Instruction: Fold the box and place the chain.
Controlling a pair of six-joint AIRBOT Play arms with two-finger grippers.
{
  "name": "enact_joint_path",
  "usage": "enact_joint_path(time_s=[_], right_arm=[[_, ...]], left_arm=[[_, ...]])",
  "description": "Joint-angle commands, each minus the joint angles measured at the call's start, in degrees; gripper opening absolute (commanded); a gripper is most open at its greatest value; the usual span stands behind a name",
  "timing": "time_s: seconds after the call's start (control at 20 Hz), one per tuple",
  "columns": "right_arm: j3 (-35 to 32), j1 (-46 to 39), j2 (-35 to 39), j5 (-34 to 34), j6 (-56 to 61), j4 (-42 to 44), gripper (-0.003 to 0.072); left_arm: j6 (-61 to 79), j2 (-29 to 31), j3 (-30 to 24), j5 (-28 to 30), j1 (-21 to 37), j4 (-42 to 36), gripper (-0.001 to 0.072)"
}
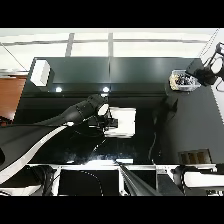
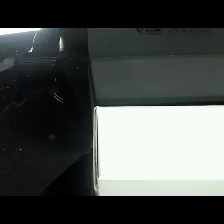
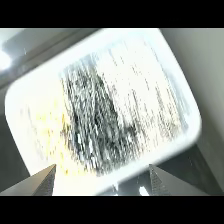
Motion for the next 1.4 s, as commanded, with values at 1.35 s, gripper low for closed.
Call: enact_joint_path(time_s=[1.35], right_arm=[[25.79, -1.25, -23.21, 21.81, -8.15, 6.25, 0.0484]], left_arm=[[0.02, -0.02, 0.02, -1.73, 0.85, 0.04, 0.0030]])
